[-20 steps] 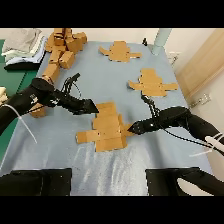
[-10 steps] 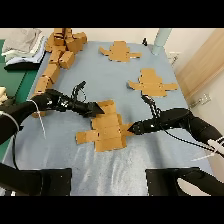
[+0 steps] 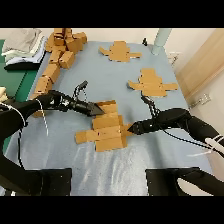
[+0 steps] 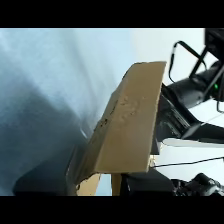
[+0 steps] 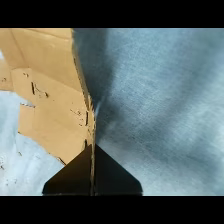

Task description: Fold the box.

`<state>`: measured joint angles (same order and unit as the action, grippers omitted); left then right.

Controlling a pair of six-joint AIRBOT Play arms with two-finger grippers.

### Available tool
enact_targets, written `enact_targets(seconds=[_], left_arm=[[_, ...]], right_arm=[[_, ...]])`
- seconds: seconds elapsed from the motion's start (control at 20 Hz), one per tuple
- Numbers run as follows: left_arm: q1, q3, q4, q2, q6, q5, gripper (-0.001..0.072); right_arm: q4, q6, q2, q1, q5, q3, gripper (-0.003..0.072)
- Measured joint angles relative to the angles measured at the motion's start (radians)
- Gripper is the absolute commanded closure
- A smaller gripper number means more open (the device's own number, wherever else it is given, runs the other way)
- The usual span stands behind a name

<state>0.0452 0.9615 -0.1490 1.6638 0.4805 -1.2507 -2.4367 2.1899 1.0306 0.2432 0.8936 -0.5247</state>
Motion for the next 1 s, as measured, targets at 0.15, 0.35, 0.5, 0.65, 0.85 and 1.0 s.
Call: enact_targets(seconds=[0.15,0.35,0.5,0.65,0.85,1.0], left_arm=[[0.000,0.003,-0.003,0.002,-0.021,-0.024,0.0587],[0.000,0.005,-0.007,0.002,-0.036,-0.037,0.0585],[0.000,0.005,-0.007,0.002,-0.040,-0.042,0.0584],[0.000,0.005,-0.017,0.002,-0.042,-0.048,0.0579],[0.000,0.007,-0.055,0.002,-0.041,-0.056,0.0355],[0.000,0.023,-0.068,0.003,-0.040,-0.058,0.0356]], right_arm=[[0.000,0.011,0.028,0.009,-0.013,0.000,0.0684],[-0.001,0.028,0.042,0.016,-0.038,0.000,0.0684],[-0.001,0.033,0.046,0.018,-0.048,0.000,0.0684],[-0.002,0.035,0.047,0.018,-0.051,0.000,0.0684],[-0.002,0.036,0.047,0.018,-0.055,0.000,0.0684],[-0.002,0.036,0.047,0.018,-0.055,0.000,0.0684]])
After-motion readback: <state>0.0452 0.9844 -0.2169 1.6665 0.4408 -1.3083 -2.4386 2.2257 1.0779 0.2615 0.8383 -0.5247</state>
